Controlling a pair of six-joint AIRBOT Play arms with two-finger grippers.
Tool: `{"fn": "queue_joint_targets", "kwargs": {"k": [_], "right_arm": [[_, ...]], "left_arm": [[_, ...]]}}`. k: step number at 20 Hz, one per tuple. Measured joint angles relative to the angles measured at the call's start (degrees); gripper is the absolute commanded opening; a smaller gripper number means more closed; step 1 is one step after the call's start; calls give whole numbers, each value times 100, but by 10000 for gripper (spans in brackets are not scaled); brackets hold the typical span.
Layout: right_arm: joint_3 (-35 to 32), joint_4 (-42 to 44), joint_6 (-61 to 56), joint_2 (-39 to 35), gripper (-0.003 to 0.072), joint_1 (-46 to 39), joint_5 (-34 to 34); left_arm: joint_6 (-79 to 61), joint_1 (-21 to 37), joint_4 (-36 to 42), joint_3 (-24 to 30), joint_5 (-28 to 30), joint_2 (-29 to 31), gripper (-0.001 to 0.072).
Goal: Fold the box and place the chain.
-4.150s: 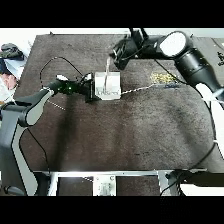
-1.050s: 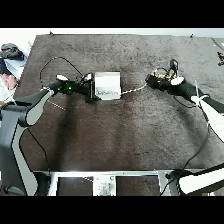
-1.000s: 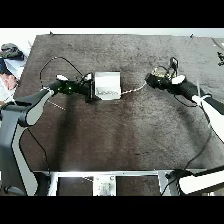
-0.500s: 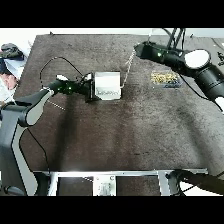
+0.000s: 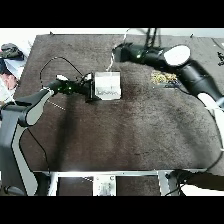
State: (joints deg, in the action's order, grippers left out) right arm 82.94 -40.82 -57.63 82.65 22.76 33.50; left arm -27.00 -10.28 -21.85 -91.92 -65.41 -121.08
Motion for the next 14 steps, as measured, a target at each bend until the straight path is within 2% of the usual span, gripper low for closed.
{"fn": "queue_joint_targets", "kwargs": {"k": [2, 3, 4, 5, 6, 7, 12, 13, 14], "right_arm": [[13, 0, -33, 417, 15, 15, 205], [13, 0, -37, 616, 99, 24, 275], [15, -26, -42, 811, 412, 26, 343], [17, -59, -39, 970, 428, 26, 374], [22, -98, -37, 1084, 278, 11, 431], [22, -157, -39, 1169, 254, -11, 490], [22, -437, 282, 1121, 252, -354, 527], [24, -463, 411, 1045, 198, -457, 492], [42, -487, 522, 977, 192, -577, 446]], "left_arm": [[0, 0, -2, 0, 0, 0, 471], [0, 0, -2, 0, -2, 0, 471], [0, 0, -2, 0, 0, 0, 471], [0, 0, -2, 0, 0, 0, 471], [0, 2, -2, 0, 0, 0, 471], [0, 0, -2, 0, 0, 0, 471], [0, 0, -2, 0, 0, 0, 471], [0, 0, -2, 0, 0, 0, 471], [0, 0, -2, 0, 0, 0, 471]]}}
